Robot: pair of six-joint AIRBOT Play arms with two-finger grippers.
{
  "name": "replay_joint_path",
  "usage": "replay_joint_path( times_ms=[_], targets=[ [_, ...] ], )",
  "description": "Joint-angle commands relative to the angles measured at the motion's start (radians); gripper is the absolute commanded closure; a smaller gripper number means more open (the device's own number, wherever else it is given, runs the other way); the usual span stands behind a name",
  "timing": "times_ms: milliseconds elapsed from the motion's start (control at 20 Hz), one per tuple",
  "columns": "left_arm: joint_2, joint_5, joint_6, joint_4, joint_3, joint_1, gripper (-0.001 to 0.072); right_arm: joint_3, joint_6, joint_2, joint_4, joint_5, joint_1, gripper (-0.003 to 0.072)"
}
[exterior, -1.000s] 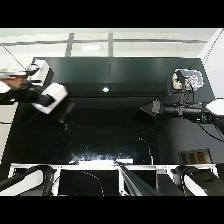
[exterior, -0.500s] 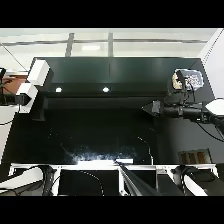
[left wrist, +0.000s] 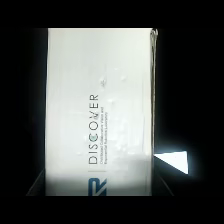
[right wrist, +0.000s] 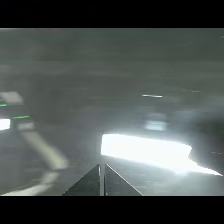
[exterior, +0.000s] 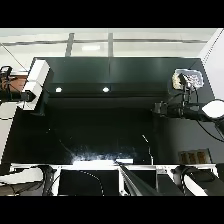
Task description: Fold the box and place the chain.
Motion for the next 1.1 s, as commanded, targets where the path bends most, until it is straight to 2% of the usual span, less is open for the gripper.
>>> replay_joint_path(
  times_ms=[0,100,150,200,250,400,550,650,750,800,850,900,950,1050],
  targets=[
    [-0.015,0.012,0.001,-0.002,0.003,-0.009,0.0352,0.001,0.208,0.0,-0.363,-0.037,0.0,0.0641],
    [-0.015,0.031,0.0,-0.002,0.006,-0.009,0.0196,0.001,0.211,0.0,-0.39,-0.037,0.0,0.0641],
    [-0.014,0.046,0.0,-0.002,0.01,-0.009,0.0195,0.001,0.211,0.0,-0.39,-0.037,0.0,0.0641],
    [-0.014,0.055,0.0,-0.003,0.014,-0.009,0.0154,0.001,0.211,0.0,-0.389,-0.037,0.0,0.0641],
    [-0.014,0.053,-0.002,-0.003,0.019,-0.013,-0.0011,0.001,0.211,0.0,-0.389,-0.037,0.0,0.0641],
    [-0.008,-0.027,-0.037,-0.002,0.055,-0.02,-0.0011,0.001,0.211,0.0,-0.383,-0.036,0.0,0.0641],
    [0.033,-0.131,-0.106,0.036,0.138,-0.019,-0.0011,0.002,0.211,0.002,-0.37,-0.016,0.0,0.0641],
    [0.091,-0.16,-0.188,0.066,0.208,-0.019,-0.001,0.042,0.211,0.002,-0.384,0.066,0.0,0.0641],
    [0.154,-0.18,-0.252,0.047,0.27,-0.022,-0.0003,0.14,0.21,0.004,-0.455,0.166,0.0,0.0641],
    [0.185,-0.191,-0.285,0.009,0.295,-0.024,0.0082,0.194,0.208,0.007,-0.495,0.201,0.0,0.0641],
    [0.213,-0.214,-0.305,-0.035,0.313,-0.026,0.0346,0.25,0.207,0.013,-0.539,0.23,0.0,0.0641],
    [0.241,-0.243,-0.311,-0.087,0.32,-0.027,0.0663,0.296,0.207,0.023,-0.574,0.25,0.0,0.0641],
    [0.267,-0.278,-0.313,-0.149,0.32,-0.031,0.0685,0.333,0.208,0.04,-0.602,0.258,0.0,0.0642],
    [0.326,-0.317,-0.397,-0.12,0.297,-0.061,0.0689,0.354,0.212,0.122,-0.613,0.206,0.002,0.0641]
  ],
)
